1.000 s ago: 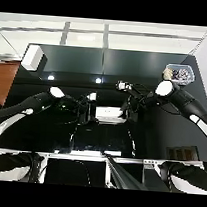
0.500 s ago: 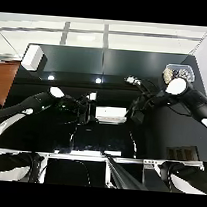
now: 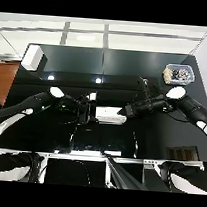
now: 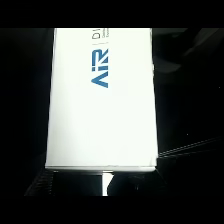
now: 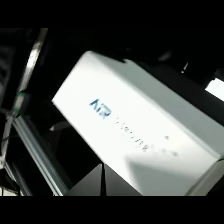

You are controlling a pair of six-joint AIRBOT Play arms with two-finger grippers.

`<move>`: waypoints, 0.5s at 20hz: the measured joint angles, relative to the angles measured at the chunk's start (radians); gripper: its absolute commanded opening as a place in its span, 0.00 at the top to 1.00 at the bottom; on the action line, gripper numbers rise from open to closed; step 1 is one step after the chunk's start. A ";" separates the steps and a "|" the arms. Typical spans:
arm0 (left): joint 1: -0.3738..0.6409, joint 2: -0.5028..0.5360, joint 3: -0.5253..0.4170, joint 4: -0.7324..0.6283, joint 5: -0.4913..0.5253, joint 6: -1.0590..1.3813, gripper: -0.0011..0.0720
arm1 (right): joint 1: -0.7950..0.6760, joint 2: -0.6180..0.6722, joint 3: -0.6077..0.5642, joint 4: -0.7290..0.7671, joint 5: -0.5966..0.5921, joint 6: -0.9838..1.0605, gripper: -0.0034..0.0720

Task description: Fold the box and place the chain.

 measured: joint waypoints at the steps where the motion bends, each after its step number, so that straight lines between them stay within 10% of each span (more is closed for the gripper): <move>1: 0.000 0.000 0.000 0.000 0.000 0.000 0.43 | 0.003 -0.014 -0.006 0.000 -0.017 0.019 0.93; 10: 0.001 0.000 0.000 -0.003 0.000 0.002 0.44 | 0.034 -0.067 -0.021 -0.063 -0.095 0.126 0.93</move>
